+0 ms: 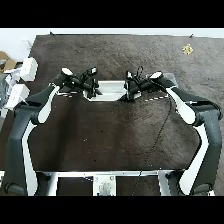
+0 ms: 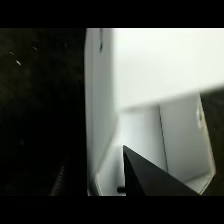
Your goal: Fold the box and place the chain.
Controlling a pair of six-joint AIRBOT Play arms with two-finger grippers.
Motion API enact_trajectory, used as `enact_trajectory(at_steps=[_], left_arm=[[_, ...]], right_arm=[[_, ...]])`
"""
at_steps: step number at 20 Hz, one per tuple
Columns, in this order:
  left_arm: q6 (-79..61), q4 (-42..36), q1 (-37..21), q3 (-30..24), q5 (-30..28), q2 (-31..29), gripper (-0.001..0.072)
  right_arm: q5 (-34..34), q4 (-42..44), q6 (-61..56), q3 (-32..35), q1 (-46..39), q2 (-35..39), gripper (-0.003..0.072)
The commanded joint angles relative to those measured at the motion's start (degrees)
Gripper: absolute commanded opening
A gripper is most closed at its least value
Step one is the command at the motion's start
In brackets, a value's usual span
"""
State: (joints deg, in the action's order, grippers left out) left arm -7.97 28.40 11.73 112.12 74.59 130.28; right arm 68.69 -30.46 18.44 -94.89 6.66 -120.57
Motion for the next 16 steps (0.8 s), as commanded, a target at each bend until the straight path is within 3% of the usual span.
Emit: enact_trajectory(at_steps=[1,5,10,13,14,15,16], left_arm=[[0.02,-0.68,-0.2,0.94,1.01,0.02,0.035],[5.2,-0.79,-2.29,5.29,8.0,-0.68,0.035],[14.93,-2.54,-8.15,5.2,11.63,-5.2,0.0349],[21.4,-4.44,-7.74,4.63,17.62,-5.03,0.0346],[21.42,-4.35,-6.8,4.46,18.67,-4.92,0.0097],[21.46,-4.39,-5.84,4.13,19.04,-4.92,0.0009],[21.49,-4.39,-4.7,4.13,19.82,-4.92,0.0009]], right_arm=[[0.37,-0.2,-0.02,-0.02,-0.04,-0.04,0.0387],[0.37,-0.2,-0.02,-0.02,-0.07,-0.04,0.0386],[0.37,-0.2,-0.02,-0.02,-0.07,-0.04,0.0386],[0.35,-0.2,-0.02,-0.02,-0.07,-0.04,0.0386],[0.37,-0.2,-0.02,-0.02,-0.07,-0.04,0.0387],[0.37,-0.17,-0.02,-0.02,-0.07,-0.04,0.0386],[0.35,-0.2,-0.02,-0.02,-0.07,-0.04,0.0386]])
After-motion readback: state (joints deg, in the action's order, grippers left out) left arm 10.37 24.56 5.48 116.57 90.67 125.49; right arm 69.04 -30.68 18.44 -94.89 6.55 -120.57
